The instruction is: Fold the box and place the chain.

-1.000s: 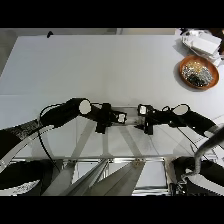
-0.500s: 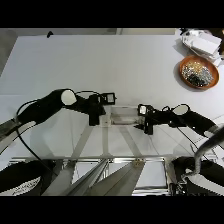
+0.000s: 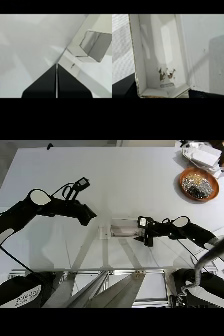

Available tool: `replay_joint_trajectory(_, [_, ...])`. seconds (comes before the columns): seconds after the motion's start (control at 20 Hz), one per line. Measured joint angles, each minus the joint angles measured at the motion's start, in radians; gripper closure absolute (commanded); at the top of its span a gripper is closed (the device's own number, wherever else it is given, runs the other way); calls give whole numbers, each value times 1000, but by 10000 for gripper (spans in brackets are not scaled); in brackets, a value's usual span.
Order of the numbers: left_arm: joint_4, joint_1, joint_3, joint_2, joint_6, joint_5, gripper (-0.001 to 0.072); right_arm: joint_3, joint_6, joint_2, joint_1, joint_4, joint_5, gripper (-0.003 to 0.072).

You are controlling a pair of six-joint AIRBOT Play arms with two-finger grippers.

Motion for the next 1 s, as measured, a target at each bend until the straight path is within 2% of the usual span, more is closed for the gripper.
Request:
replay_joint_trajectory(0.15, [-16,20,-42,-56,-130,-21,707,0,0,0,0,0,0,209])
replay_joint_trajectory(0.45, [-35,-13,-71,-158,-237,-26,708,0,0,0,0,0,0,209])
replay_joint_trajectory(1.0, [-18,-43,-81,-198,-305,-38,708,0,0,0,0,0,0,209])
